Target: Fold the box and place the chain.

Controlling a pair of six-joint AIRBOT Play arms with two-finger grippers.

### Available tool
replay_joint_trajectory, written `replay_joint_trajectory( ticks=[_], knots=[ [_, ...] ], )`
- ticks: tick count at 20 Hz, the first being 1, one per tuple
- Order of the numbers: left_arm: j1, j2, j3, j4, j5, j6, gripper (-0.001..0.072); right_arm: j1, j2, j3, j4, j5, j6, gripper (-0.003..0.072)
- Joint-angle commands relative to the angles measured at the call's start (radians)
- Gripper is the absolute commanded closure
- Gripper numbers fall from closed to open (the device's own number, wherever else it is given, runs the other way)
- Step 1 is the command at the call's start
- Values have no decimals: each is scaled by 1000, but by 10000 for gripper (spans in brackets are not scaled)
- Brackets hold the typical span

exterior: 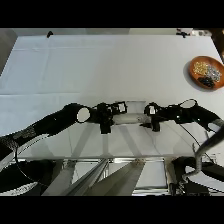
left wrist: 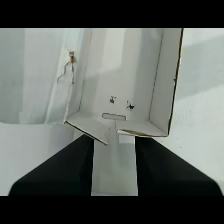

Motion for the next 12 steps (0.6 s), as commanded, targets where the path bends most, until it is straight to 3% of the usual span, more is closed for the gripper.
replay_joint_trajectory(
  ticks=[1, 12],
  knots=[
    [-1, -3, 0, -46, 9, 49, 455, 0, 0, 0, 0, 0, 0, 225],
    [-16, -4, 0, -126, 63, 95, 456, 0, 0, 0, 0, 0, 0, 225]
  ],
)
